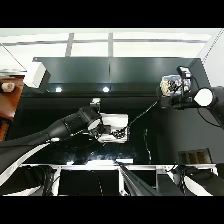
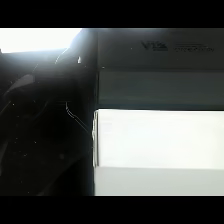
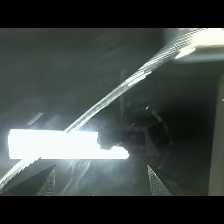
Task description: Fold the box and place the chain.
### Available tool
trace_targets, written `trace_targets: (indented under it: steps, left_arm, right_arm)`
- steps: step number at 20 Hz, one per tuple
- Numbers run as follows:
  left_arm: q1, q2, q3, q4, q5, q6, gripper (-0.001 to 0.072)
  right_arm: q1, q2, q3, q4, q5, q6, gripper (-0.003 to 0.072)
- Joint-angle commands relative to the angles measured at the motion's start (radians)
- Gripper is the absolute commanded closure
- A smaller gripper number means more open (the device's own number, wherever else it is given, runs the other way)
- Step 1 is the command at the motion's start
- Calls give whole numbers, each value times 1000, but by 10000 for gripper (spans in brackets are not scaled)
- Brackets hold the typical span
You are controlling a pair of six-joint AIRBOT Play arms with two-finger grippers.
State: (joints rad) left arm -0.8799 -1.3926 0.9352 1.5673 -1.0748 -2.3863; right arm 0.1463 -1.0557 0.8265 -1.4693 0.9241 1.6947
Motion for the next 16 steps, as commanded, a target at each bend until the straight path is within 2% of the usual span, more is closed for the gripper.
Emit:
trace_targets:
  steps: [1,5,6,7,11,12,16]
  left_arm:
    - [0,0,0,3,0,0,679]
    - [0,0,0,2,-1,0,679]
    - [0,0,0,2,0,0,679]
    - [0,0,0,3,0,0,679]
    - [0,0,0,3,5,0,679]
    - [0,0,0,3,7,0,679]
    - [0,0,0,3,8,0,679]
  right_arm:
    - [-74,-111,-18,-50,-233,85,-34]
    - [-73,-239,1,-44,-357,278,-25]
    - [-73,-259,3,-16,-377,291,8]
    - [-73,-278,3,14,-394,291,106]
    - [-74,-330,3,43,-439,292,163]
    - [-74,-334,3,57,-452,292,267]
    - [-74,-336,3,65,-472,291,274]
